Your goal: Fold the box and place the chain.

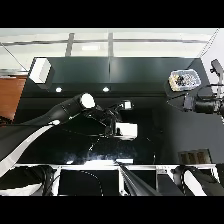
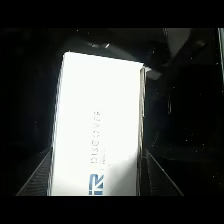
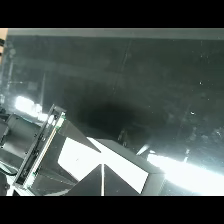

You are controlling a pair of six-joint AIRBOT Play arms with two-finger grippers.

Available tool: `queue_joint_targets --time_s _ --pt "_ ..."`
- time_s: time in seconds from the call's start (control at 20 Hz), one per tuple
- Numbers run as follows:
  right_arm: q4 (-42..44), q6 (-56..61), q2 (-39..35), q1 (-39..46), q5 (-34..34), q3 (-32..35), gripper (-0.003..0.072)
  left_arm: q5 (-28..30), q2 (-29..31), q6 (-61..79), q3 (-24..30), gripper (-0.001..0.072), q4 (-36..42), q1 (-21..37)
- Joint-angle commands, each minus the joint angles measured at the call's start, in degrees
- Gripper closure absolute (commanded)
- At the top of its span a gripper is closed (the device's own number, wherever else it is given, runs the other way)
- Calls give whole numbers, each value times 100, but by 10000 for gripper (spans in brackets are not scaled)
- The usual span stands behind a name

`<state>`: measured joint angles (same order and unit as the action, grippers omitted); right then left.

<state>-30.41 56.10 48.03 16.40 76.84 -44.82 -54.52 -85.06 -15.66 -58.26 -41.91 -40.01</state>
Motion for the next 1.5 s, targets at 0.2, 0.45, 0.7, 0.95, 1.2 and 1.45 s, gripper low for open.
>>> queue_joint_targets --time_s 0.2,0.45,0.7,0.95,1.2,1.45 --pt "-11 0 -4 2 2 -4 677 120 -20 -4 11 1 -369 -138" --pt "-9 2 -4 2 -2 -4 677 796 -205 -313 11 1 -1113 -494" --pt "-7 4 -4 2 -31 -4 677 861 -225 -323 9 21 -1364 -560" --pt "2 68 -4 2 -33 -7 677 341 317 -1797 7 419 -2142 -13" --pt "17 101 -4 2 -33 -7 677 -1460 1113 -2986 15 419 -2218 2076" --pt "17 205 -4 0 -101 -7 677 -2194 1814 -3259 393 419 -2374 4682"
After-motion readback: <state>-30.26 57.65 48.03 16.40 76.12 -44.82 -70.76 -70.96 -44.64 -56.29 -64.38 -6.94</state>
